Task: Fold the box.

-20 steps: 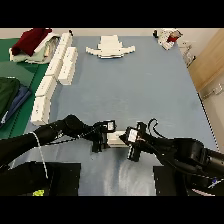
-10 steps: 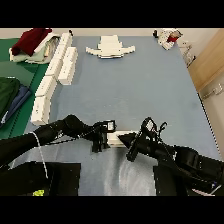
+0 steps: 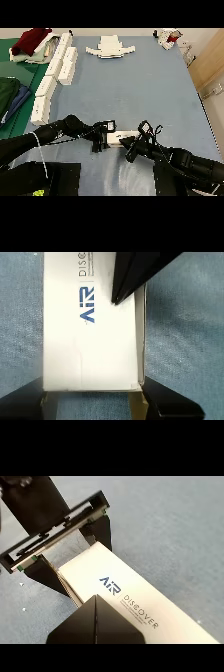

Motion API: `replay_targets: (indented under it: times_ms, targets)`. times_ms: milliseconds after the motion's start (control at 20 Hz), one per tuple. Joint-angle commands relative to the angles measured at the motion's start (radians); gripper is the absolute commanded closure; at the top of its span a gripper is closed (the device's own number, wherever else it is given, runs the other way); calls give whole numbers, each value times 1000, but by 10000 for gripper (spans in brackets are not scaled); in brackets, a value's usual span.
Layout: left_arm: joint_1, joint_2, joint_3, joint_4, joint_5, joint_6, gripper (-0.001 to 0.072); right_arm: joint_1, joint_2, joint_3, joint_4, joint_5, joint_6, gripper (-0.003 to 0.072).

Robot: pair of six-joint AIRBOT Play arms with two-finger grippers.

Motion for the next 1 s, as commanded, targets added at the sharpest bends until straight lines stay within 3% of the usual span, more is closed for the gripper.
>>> replay_targets:
  times_ms: [0, 950]
  targets:
    - [-1, 1, 0, 0, 0, 0, 272, 1, -30, -2, 1, -1, 2, 679]
    - [-1, 0, 0, 0, 0, 0, 271, 1, -29, -14, 15, -16, 10, 680]
